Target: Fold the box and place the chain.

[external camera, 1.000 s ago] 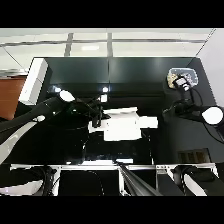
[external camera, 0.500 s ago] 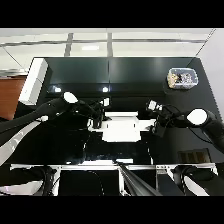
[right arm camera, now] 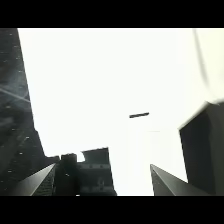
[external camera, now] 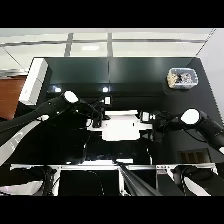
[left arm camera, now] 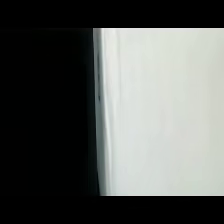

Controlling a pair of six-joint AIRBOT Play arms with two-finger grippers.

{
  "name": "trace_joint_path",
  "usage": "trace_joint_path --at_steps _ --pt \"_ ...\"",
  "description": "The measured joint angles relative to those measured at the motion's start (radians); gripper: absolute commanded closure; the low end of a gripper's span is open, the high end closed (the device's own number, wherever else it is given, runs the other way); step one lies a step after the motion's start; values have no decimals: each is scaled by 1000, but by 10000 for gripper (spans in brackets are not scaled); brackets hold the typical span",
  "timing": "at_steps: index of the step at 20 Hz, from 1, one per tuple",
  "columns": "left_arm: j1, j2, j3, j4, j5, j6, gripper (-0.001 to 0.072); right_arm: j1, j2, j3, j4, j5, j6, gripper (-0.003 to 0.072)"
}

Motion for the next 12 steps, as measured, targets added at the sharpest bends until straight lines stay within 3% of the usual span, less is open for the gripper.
trace_joint_path --at_steps 12 --pt "0 0 0 8 -11 -10 677 144 -35 -68 51 -98 -96 -15"
